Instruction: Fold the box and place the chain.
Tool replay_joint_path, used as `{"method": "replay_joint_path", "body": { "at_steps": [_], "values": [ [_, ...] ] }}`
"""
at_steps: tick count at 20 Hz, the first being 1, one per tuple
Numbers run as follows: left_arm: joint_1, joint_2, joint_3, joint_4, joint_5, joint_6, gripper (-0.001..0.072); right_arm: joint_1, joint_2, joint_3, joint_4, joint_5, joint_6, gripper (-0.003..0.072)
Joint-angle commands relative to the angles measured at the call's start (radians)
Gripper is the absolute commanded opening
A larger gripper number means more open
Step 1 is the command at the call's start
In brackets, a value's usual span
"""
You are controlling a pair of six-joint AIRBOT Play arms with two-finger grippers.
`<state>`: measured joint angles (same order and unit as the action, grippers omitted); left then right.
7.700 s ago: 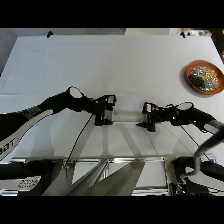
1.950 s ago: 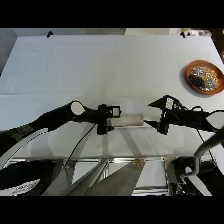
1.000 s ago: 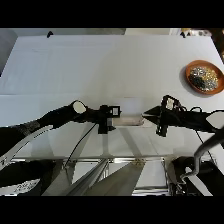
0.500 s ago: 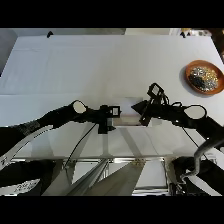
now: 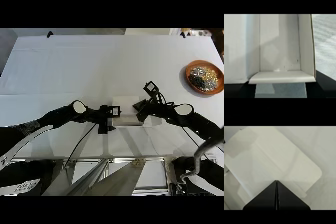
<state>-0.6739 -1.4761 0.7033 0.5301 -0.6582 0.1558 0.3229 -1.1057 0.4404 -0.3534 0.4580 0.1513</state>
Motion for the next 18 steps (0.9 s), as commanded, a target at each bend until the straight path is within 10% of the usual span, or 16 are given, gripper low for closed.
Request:
{"method": "replay_joint_path", "body": {
  "at_steps": [1,8,18],
  "values": [
    [-0.001,0.0,-0.001,0.002,-0.005,0.001,0.0013,0.001,-0.006,0.0,-0.07,0.046,0.088,0.0016],
    [-0.001,0.0,-0.001,0.002,-0.004,0.001,0.0013,0.001,0.166,0.019,-0.142,0.15,0.17,0.0016],
    [-0.001,0.001,-0.001,0.002,-0.005,0.001,0.0013,0.001,0.303,0.039,-0.984,0.465,0.365,0.0016]
  ]
}}
